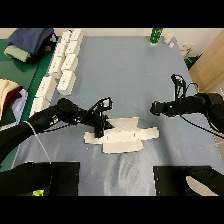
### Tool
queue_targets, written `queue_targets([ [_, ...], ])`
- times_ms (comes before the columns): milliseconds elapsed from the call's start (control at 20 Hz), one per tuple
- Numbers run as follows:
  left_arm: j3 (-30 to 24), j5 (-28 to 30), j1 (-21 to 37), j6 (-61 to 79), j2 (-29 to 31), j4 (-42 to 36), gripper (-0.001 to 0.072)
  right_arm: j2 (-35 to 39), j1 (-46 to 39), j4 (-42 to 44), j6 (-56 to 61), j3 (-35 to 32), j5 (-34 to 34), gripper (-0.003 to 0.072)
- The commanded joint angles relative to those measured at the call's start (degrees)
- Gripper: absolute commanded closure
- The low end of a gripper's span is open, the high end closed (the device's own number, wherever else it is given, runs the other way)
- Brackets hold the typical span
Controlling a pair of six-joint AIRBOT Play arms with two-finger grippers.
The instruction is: Fold the box.
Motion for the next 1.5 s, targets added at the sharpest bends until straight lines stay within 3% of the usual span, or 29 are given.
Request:
queue_targets([
  [0, 0.0, -0.1, 0.1, 0.0, -0.6, 0.3, 0.0696, -0.1, 0.1, 0.2, 0.0, 0.0, 0.0, 0.0178],
  [1350, 2.9, -1.2, 0.2, 0.6, -2.8, 0.3, 0.0695, -0.1, 0.1, 0.9, 0.0, 0.0, -0.3, 0.0178],
  [1400, 2.9, -1.2, 0.2, 0.6, -2.8, 0.3, 0.0695, -0.1, 0.1, 1.2, 0.0, 0.0, -0.8, 0.0229],
  [1450, 2.9, -1.2, 0.2, 0.6, -2.8, 0.3, 0.0695, -0.1, 0.1, 1.8, 0.0, 0.0, -1.8, 0.0380],
])
